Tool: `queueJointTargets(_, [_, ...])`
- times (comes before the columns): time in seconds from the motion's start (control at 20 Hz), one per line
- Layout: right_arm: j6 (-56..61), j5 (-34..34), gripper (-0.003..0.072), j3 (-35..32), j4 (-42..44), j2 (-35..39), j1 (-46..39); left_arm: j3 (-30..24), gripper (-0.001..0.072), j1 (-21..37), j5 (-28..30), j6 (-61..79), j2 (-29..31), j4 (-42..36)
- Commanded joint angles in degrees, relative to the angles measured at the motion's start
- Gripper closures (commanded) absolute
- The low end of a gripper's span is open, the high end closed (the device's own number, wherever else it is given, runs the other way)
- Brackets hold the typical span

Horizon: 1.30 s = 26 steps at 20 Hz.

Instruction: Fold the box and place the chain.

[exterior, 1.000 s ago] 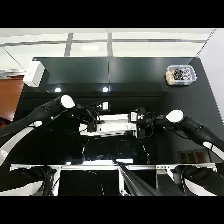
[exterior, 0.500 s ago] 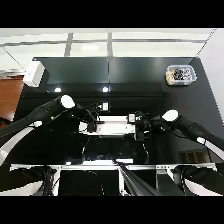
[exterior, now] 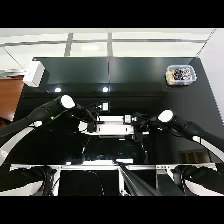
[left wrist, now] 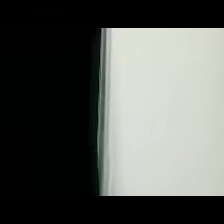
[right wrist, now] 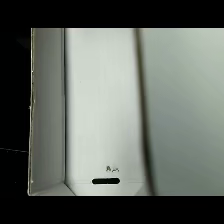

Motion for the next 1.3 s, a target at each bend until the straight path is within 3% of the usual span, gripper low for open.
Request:
queueJointTargets(0.0, [2.27,-0.46,0.0021,0.50,-2.16,-0.50,0.68,0.04,0.0683,0.02,0.09,-0.02,-0.04,-0.02])
queueJointTargets(0.7, [2.69,-1.03,0.0022,0.50,-2.16,-0.52,0.68,0.04,0.0683,0.02,0.28,-0.02,-0.04,-0.02])
queueJointTargets(0.75, [2.67,-1.03,0.0083,0.50,-2.16,-0.52,0.68,0.04,0.0683,0.02,0.28,-0.02,-0.04,-0.02])
queueJointTargets(0.8, [2.69,-1.03,0.0238,0.50,-2.16,-0.52,0.68,0.04,0.0683,0.02,0.28,-0.02,-0.04,-0.02])
queueJointTargets(1.05, [2.67,-1.01,0.0241,0.50,-2.23,-0.52,0.70,0.07,0.0681,0.09,0.24,-0.04,-0.02,0.00])
queueJointTargets(1.1, [2.67,-1.01,0.0242,0.50,-2.23,-0.52,0.70,0.07,0.0649,0.07,0.17,-0.13,0.13,0.00])
queueJointTargets(1.15, [2.67,-0.98,0.0241,0.50,-2.23,-0.52,0.68,0.07,0.0462,0.07,0.00,-0.24,0.52,0.00])
queueJointTargets(1.2, [2.67,-0.98,0.0242,0.50,-2.23,-0.52,0.68,0.07,0.0204,0.09,0.07,-0.48,1.20,0.04])
queueJointTargets(1.25, [2.67,-1.01,0.0242,0.50,-2.21,-0.52,0.68,0.11,0.0114,0.13,0.13,-2.58,2.05,0.70])
